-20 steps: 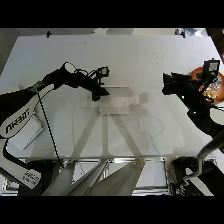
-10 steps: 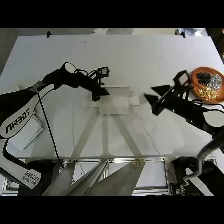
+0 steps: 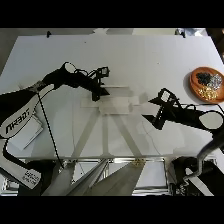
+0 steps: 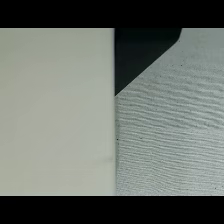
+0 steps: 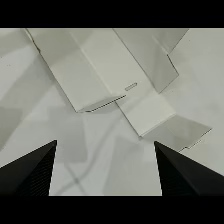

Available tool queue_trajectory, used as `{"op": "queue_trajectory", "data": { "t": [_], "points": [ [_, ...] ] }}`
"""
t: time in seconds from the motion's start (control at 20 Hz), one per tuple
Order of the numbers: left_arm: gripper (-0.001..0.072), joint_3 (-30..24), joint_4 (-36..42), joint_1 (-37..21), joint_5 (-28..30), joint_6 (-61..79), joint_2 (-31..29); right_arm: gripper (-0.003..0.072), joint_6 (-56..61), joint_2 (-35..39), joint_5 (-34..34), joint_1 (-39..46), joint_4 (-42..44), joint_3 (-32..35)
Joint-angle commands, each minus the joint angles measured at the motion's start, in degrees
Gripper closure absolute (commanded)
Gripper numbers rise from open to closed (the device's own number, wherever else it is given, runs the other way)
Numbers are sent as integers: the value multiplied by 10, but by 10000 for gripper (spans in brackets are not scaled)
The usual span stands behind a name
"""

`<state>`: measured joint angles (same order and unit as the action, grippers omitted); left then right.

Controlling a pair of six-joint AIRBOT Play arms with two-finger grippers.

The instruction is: Fold the box and place the chain.

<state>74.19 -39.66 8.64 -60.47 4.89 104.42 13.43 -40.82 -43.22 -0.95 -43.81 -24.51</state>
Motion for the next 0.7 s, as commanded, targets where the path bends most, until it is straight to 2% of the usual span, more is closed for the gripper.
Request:
{"op": "queue_trajectory", "data": {
  "t": [0.0, 0.05, 0.2, 0.4, 0.55, 0.65],
  "points": [
    [695, 0, 0, 0, 0, 0, 0, 4, 21, 0, -27, 0, -14, 0],
    [695, 0, 0, 0, 0, 0, 0, 4, 30, 0, -31, 0, -12, 0],
    [695, 0, 0, 0, 0, 0, 0, 4, 51, -2, 19, 0, 5, 0],
    [695, 0, 0, 0, 0, 0, 0, 4, -63, -9, 12, 0, 33, 0],
    [695, 0, 0, 0, 0, 0, 0, 4, -115, -81, -6, 0, 68, -9],
    [695, 0, 0, 0, 0, 0, 0, 4, -129, -158, -63, 0, 67, -45]
  ]
}}
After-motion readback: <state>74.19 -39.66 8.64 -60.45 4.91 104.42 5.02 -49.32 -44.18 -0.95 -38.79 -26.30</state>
